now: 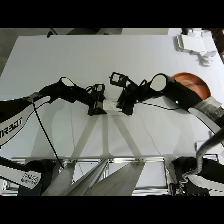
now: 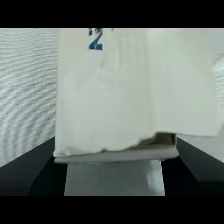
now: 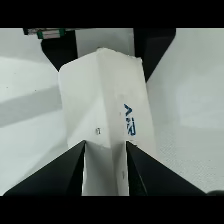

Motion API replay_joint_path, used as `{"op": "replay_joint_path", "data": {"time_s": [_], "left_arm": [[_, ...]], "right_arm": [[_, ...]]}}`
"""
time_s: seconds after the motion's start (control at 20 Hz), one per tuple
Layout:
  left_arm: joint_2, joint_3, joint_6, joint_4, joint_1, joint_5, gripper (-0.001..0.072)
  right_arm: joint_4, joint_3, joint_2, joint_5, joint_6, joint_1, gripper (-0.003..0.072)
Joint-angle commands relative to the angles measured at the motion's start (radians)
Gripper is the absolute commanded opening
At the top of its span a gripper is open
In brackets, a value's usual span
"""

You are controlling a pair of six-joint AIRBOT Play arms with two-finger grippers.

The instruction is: Fold the box and place the chain.

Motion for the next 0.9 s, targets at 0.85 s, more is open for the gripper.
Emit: {"op": "replay_joint_path", "data": {"time_s": [0.85], "left_arm": [[0.0,0.0,0.0,0.001,0.0,0.0,0.0214]], "right_arm": [[0.04,-0.109,0.016,-0.076,-0.005,0.011,0.0357]]}}
